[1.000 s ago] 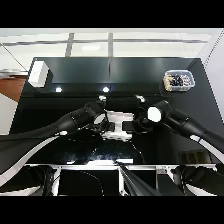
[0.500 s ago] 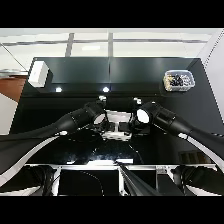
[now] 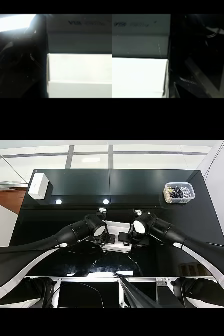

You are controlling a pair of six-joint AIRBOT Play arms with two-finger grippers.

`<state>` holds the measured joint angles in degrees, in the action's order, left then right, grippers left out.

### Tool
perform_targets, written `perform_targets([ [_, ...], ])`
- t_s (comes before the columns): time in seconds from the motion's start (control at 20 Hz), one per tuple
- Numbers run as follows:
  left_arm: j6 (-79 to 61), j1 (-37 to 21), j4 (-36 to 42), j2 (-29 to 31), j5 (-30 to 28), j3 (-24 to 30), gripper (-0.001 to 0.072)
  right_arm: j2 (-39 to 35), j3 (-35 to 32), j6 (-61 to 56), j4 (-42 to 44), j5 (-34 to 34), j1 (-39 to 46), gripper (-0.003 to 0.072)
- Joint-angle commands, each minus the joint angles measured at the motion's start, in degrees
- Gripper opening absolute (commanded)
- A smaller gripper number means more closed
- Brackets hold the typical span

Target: Fold the box and place the chain.

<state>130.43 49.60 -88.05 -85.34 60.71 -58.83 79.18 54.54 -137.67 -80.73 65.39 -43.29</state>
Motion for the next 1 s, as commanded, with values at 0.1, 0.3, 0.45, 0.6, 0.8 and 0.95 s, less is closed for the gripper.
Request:
perform_targets([
  [0.1,-0.09,0.00,0.00,0.00,-0.02,-0.04,0.0031,1.84,0.20,0.04,-0.28,0.46,-0.04,0.0301],
  [0.3,-0.07,0.00,-0.02,0.00,-0.09,-0.04,0.0031,2.19,0.22,1.18,-0.17,-0.24,-0.04,0.0193],
  [0.45,-0.07,0.00,0.02,0.00,-0.17,-0.04,0.0031,2.19,0.22,1.20,-0.33,-0.39,-0.04,0.0193],
  [0.6,-0.07,0.00,0.02,0.00,-0.17,-0.04,0.0031,2.19,0.22,1.18,-0.31,-1.16,-0.04,0.0193],
  [0.8,-0.07,0.00,0.02,0.00,-0.17,-0.04,0.0031,2.19,0.24,1.22,-0.13,-1.33,-0.04,0.0082],
  [0.95,-0.07,0.00,0.02,0.00,-0.17,-0.04,0.0031,2.19,0.35,1.25,0.09,-1.42,-0.04,0.0050],
])
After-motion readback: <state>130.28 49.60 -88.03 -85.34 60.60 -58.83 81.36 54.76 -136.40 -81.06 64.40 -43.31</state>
